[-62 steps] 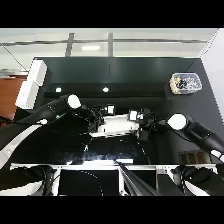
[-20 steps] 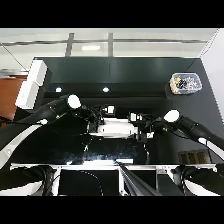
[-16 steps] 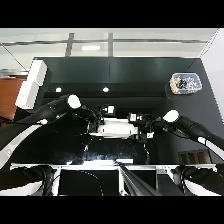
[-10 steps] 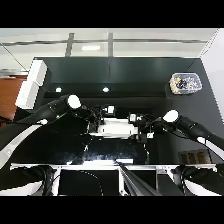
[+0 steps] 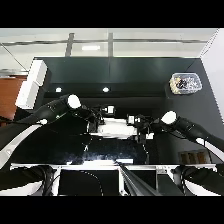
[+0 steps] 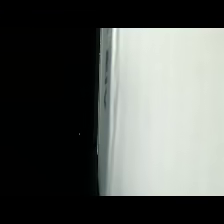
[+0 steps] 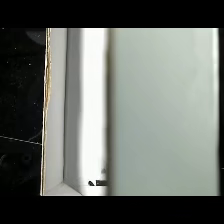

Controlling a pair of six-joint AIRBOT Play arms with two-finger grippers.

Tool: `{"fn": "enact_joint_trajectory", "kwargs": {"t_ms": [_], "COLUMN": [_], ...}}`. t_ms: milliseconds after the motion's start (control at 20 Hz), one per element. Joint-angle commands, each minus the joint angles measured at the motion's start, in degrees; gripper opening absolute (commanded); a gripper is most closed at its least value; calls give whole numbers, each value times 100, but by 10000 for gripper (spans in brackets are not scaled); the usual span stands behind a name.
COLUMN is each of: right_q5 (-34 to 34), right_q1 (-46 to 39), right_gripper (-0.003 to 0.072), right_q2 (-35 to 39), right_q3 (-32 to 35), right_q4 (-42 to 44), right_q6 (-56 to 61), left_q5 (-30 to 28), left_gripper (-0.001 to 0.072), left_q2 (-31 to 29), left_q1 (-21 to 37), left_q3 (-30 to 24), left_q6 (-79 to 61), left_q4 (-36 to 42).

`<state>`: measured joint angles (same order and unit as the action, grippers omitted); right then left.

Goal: Fold the box and place the chain.

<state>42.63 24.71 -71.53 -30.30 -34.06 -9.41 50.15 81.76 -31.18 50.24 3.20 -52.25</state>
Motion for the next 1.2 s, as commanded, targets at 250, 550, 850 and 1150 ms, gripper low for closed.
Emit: {"fn": "enact_joint_trajectory", "kwargs": {"t_ms": [250,550,850,1150], "right_q5": [-48,-48,-46,-50], "right_q1": [17,17,17,17], "right_gripper": [599,599,433,417], "right_q2": [-4,-4,-4,-4], "right_q3": [4,4,4,4], "right_q4": [-52,-50,-66,-63], "right_q6": [44,44,42,44], "left_q5": [426,439,398,236], "left_gripper": [26,25,42,651], "left_q2": [-81,-83,-81,-278], "left_q1": [-2,20,20,22], "left_q3": [7,4,4,96], "left_q6": [479,623,623,942], "left_q4": [-308,-321,-319,-520]}}
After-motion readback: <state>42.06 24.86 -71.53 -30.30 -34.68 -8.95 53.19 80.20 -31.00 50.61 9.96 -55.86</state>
